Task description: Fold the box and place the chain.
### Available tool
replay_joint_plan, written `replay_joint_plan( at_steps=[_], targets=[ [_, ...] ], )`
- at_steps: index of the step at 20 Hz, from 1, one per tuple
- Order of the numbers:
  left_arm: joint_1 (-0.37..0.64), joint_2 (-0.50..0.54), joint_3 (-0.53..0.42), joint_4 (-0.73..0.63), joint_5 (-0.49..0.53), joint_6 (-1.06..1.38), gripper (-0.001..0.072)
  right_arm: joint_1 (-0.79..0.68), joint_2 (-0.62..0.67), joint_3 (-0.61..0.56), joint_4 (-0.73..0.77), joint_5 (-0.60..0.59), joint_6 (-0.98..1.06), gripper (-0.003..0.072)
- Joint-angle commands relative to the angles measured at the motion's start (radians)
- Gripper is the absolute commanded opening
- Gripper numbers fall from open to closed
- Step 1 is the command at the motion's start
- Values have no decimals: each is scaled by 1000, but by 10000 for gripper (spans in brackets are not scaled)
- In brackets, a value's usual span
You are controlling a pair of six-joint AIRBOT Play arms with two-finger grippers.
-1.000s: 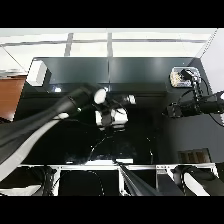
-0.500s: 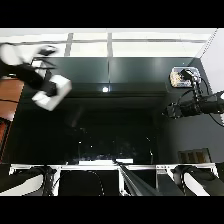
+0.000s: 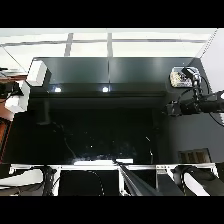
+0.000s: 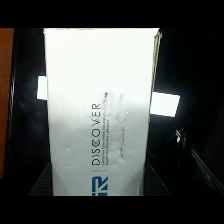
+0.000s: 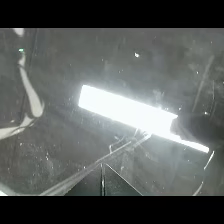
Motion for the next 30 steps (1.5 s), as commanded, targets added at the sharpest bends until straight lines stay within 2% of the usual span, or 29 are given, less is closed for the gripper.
replay_joint_plan(
  at_steps=[1, 3, 6, 7, 8, 9, 11, 14, 15, 16, 17, 18, 20, 21, 23, 25, 26, 28, 30],
  targets=[
    [18, -98, 10, -94, 109, 111, 388, 5, 1, 0, 2, -50, 0, 17],
    [18, -155, 31, -143, 119, 154, 388, 5, 0, 0, 2, -68, 0, 17],
    [18, -227, 76, -142, 142, 150, 391, 5, 0, 0, 2, -80, 0, 17],
    [15, -240, 92, -141, 158, 150, 441, 5, 0, 0, 1, -81, 0, 17],
    [9, -241, 105, -134, 185, 145, 641, 5, 0, 0, 2, -82, 0, 17],
    [0, -240, 140, -105, 192, 114, 720, 5, 0, 0, 2, -84, 0, 18],
    [-21, -233, 272, -34, 153, 35, 720, 5, 0, 0, 3, -96, 0, 17],
    [-64, -227, 525, -37, 18, 5, 708, 10, 0, 0, 4, -139, 0, 17],
    [-85, -226, 607, -38, -40, -46, 568, 11, 0, 0, 11, -161, -1, 17],
    [-103, -222, 673, -59, -100, -126, 193, 18, 0, 0, 11, -198, -1, 17],
    [-117, -212, 705, -127, -153, -158, 30, 28, 0, 0, 10, -237, -1, 18],
    [-134, -190, 697, -269, -190, -170, 24, 44, 0, 0, 10, -280, -1, 17],
    [-200, -123, 599, -529, -216, -100, 22, 84, -2, -16, 10, -379, -2, 17],
    [-253, -74, 525, -547, -209, -75, 22, 106, -2, -38, 8, -446, -11, 17],
    [-376, 79, 297, -433, -117, -44, 22, 140, -2, -100, -37, -577, -19, 17],
    [-472, 286, -16, -285, 82, -65, 22, 144, -2, -151, -72, -613, -18, 17],
    [-496, 395, -182, -238, 185, -103, 23, 144, -2, -156, -97, -588, -19, 18],
    [-494, 592, -472, -232, 338, -138, 23, 144, -2, -156, -95, -567, -19, 18],
    [-472, 755, -693, -238, 435, -171, 23, 144, -2, -156, -95, -567, -19, 17]
  ],
)
